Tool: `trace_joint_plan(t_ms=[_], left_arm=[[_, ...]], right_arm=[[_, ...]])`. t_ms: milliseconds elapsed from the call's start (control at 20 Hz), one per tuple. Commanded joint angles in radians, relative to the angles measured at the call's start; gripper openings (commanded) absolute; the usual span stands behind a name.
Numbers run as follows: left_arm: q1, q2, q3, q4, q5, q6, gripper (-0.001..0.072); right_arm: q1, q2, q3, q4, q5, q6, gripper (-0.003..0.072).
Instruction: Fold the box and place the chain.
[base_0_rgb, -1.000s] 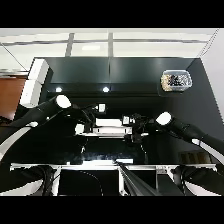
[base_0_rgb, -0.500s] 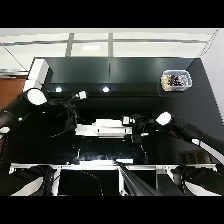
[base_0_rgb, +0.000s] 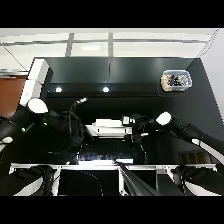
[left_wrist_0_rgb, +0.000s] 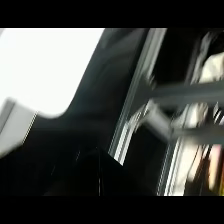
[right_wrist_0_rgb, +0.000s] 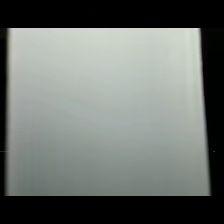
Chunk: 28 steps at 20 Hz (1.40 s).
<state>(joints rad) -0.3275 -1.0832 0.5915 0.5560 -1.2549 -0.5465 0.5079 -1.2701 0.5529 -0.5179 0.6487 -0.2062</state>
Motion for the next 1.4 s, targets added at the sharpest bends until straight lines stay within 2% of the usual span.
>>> trace_joint_plan(t_ms=[0,100,250,400,500,800,1100,1250,1350], left_arm=[[-0.061,0.002,-0.114,-0.386,0.315,0.184,0.0028],[-0.08,0.0,-0.122,-0.498,0.473,0.292,0.0029],[-0.085,0.0,-0.122,-0.595,0.629,0.407,0.0029],[-0.106,-0.003,-0.122,-0.57,0.758,0.498,0.0029],[-0.131,-0.012,-0.121,-0.498,0.819,0.493,0.0029],[-0.187,-0.105,-0.113,-0.441,0.783,0.477,0.0029],[-0.187,-0.124,-0.071,-0.096,0.764,0.187,0.003],[-0.18,-0.123,-0.021,-0.012,0.741,0.187,0.003],[-0.15,-0.123,0.028,0.024,0.688,0.186,0.003]], right_arm=[[0.001,0.0,0.0,0.0,0.0,0.001,0.0486],[0.001,0.0,0.0,0.0,0.0,0.0,0.0486],[0.001,0.0,0.0,0.0,0.0,0.0,0.0486],[0.001,0.0,0.0,0.0,0.0,0.001,0.0486],[0.001,0.0,0.0,0.0,0.0,0.0,0.0486],[0.001,0.0,0.0,0.0,0.0,0.001,0.0486],[0.001,0.0,0.0,0.0,0.0,0.0,0.0486],[0.001,0.0,0.0,0.0,0.0,0.001,0.0486],[0.001,0.0,0.0,0.0,0.0,0.001,0.0486]])
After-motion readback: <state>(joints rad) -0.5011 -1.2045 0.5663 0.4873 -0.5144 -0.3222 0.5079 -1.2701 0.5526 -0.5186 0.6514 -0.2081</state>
